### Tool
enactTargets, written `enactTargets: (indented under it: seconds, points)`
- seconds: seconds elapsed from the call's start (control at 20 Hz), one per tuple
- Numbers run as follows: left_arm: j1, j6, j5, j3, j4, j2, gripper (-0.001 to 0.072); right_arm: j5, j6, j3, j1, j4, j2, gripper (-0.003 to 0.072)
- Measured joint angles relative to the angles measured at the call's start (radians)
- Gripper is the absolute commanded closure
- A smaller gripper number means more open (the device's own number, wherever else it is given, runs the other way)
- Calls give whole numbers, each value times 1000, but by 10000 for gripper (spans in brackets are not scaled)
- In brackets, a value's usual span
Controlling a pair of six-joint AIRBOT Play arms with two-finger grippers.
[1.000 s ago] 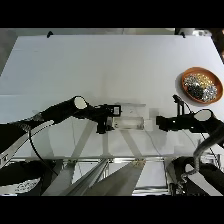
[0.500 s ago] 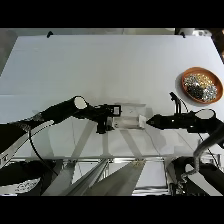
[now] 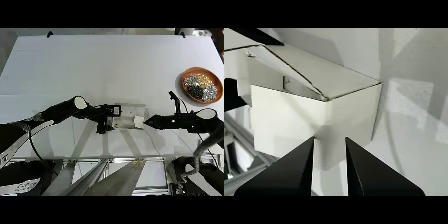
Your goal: Fold the box and place the chain.
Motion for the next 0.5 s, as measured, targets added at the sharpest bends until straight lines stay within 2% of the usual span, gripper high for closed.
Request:
enactTargets:
  seconds: [0.1, 0.3, 0.5]
  points:
    - [0, 0, 0, 0, 0, 0, 457, 6, -3, 13, 0, -11, 0, 440]
    - [0, 0, 0, 0, 0, 0, 457, 14, -3, 31, 3, -37, 0, 216]
    - [0, 0, 0, 0, 0, 0, 457, -31, 11, 36, 54, -50, 0, 205]
